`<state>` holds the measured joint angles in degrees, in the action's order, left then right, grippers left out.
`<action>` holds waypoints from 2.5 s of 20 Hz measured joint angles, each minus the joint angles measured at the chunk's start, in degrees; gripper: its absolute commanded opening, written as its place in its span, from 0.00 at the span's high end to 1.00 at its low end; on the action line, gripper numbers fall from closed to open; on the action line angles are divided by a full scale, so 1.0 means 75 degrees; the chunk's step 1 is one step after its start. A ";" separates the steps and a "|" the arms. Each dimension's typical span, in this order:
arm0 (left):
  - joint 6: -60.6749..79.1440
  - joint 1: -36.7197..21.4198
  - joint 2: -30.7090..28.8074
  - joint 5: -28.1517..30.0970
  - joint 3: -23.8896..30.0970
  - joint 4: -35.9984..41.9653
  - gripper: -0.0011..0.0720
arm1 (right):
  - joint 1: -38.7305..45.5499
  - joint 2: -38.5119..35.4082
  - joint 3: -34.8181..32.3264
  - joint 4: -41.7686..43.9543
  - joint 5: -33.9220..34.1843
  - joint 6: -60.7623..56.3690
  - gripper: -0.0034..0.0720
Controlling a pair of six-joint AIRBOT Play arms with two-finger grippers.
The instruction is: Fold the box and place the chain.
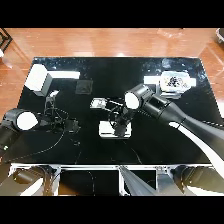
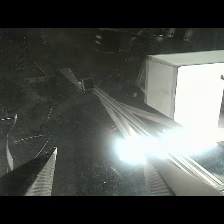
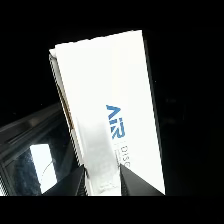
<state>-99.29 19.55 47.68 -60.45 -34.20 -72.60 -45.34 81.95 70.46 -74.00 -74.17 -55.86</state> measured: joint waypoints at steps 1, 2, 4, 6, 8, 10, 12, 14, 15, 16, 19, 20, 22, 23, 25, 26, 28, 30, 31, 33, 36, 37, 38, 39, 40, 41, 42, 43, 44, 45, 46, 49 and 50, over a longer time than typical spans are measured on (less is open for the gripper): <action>0.0000 0.0000 0.0000 0.0000 0.0000 0.0000 0.13 | -0.0026 0.0000 -0.0015 -0.0006 0.0006 0.0003 0.60; 0.0000 0.0000 0.0000 0.0000 -0.0003 0.0000 0.13 | -0.0052 0.0000 -0.0023 -0.0020 0.0003 0.0015 0.60; 0.0003 0.0000 0.0000 -0.0003 -0.0003 0.0000 0.13 | -0.0122 0.0000 -0.0038 -0.0020 0.0026 0.0020 0.60; 0.0003 0.0000 0.0000 0.0000 0.0000 0.0000 0.13 | -0.0184 0.0015 -0.0070 0.0000 0.0082 0.0023 0.60; 0.0003 0.0000 0.0000 0.0000 -0.0003 0.0000 0.13 | -0.0227 0.0026 -0.0128 0.0006 0.0131 0.0015 0.60; 0.0003 0.0000 0.0000 0.0000 -0.0003 0.0000 0.13 | -0.0256 0.0032 -0.0184 0.0029 0.0204 -0.0067 0.60; 0.0000 0.0000 0.0000 0.0000 0.0000 0.0000 0.13 | -0.0271 0.0035 -0.0216 0.0061 0.0256 -0.0154 0.60; 0.0003 0.0000 0.0000 0.0006 -0.0003 0.0000 0.13 | -0.0274 0.0029 -0.0230 0.0090 0.0283 -0.0283 0.60; 0.0003 0.0000 0.0000 0.0009 0.0000 0.0000 0.13 | -0.0280 0.0000 -0.0233 0.0099 0.0291 -0.0344 0.60; 0.0000 0.0000 0.0000 0.0012 -0.0003 0.0000 0.13 | -0.0280 -0.0061 -0.0239 0.0119 0.0289 -0.0402 0.60; 0.0003 0.0000 0.0000 0.0017 -0.0003 0.0000 0.13 | -0.0166 -0.0458 -0.0239 0.0157 0.0280 -0.0836 0.66; 0.0003 0.0000 0.0000 0.0017 -0.0003 0.0000 0.13 | -0.0041 -0.0650 -0.0245 0.0160 0.0207 -0.1160 0.85; 0.0003 0.0000 0.0000 0.0015 -0.0003 0.0003 0.13 | 0.0414 -0.1192 -0.0446 0.0204 -0.0052 -0.2025 0.93; 0.0003 0.0000 -0.0003 0.0012 0.0000 0.0009 0.13 | 0.0697 -0.1492 -0.0705 0.0332 -0.0160 -0.2398 0.93; 0.0003 0.0000 0.0000 0.0009 -0.0003 0.0052 0.13 | 0.1370 -0.2110 -0.1597 0.0938 -0.0073 -0.3115 0.92; 0.0003 0.0000 0.0000 0.0012 -0.0003 0.0067 0.13 | 0.1679 -0.2343 -0.2157 0.1536 0.0157 -0.3372 0.92; 0.0003 0.0000 0.0000 0.0012 -0.0003 0.0085 0.13 | 0.2025 -0.2570 -0.3104 0.2885 0.0799 -0.3570 0.92; 0.0006 0.0000 -0.0003 0.0041 -0.0003 0.0093 0.13 | 0.2127 -0.2567 -0.3724 0.3995 0.1571 -0.3585 0.92; 0.0009 0.0000 0.0000 0.0041 0.0000 0.0108 0.13 | 0.2124 -0.2512 -0.3896 0.4395 0.1915 -0.3582 0.92; 0.0009 0.0000 -0.0003 0.0041 -0.0003 0.0117 0.13 | 0.2084 -0.2358 -0.4124 0.4998 0.2524 -0.3547 0.92; 0.0012 0.0000 0.0003 0.0041 -0.0003 0.0137 0.13 | 0.1970 -0.2113 -0.4278 0.5540 0.3040 -0.3465 0.92; 0.0015 0.0000 0.0009 0.0044 0.0000 0.0137 0.13 | 0.1909 -0.2037 -0.4304 0.5642 0.3104 -0.3453 0.92; 0.0015 0.0000 0.0029 0.0044 -0.0003 0.0140 0.13 | 0.1839 -0.1967 -0.4325 0.5680 0.3185 -0.3436 0.92; 0.0017 0.0000 0.0044 0.0047 -0.0003 0.0140 0.13 | 0.1769 -0.1900 -0.4336 0.5729 0.3249 -0.3433 0.92; 0.0017 0.0000 0.0058 0.0050 0.0000 0.0140 0.13 | 0.1714 -0.1827 -0.4351 0.5750 0.3299 -0.3421 0.92; 0.0023 0.0000 0.0064 0.0047 0.0000 0.0140 0.13 | 0.1670 -0.1763 -0.4354 0.5764 0.3346 -0.3416 0.92; 0.0023 0.0000 0.0079 0.0044 -0.0003 0.0143 0.13 | 0.1635 -0.1699 -0.4360 0.5764 0.3389 -0.3413 0.92; 0.0026 0.0000 0.0082 0.0041 0.0000 0.0143 0.13 | 0.1617 -0.1652 -0.4366 0.5753 0.3424 -0.3410 0.92; 0.0029 0.0000 0.0085 0.0038 0.0000 0.0143 0.13 | 0.1597 -0.1612 -0.4366 0.5753 0.3468 -0.3407 0.92; 0.0038 0.0000 0.0085 0.0038 0.0000 0.0146 0.13 | 0.1588 -0.1577 -0.4366 0.5744 0.3491 -0.3407 0.92; 0.0041 0.0000 0.0087 0.0035 0.0000 0.0146 0.13 | 0.1580 -0.1550 -0.4366 0.5715 0.3515 -0.3407 0.92; 0.0041 0.0000 0.0090 0.0032 0.0000 0.0154 0.13 | 0.1565 -0.1507 -0.4368 0.5668 0.3561 -0.3404 0.92; 0.0041 0.0000 0.0090 0.0032 0.0000 0.0166 0.13 | 0.1574 -0.1504 -0.4360 0.5662 0.3547 -0.3369 0.92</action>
<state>-98.98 19.55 48.36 -60.20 -34.20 -71.35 -33.54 70.67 37.76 -31.53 -47.57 -81.12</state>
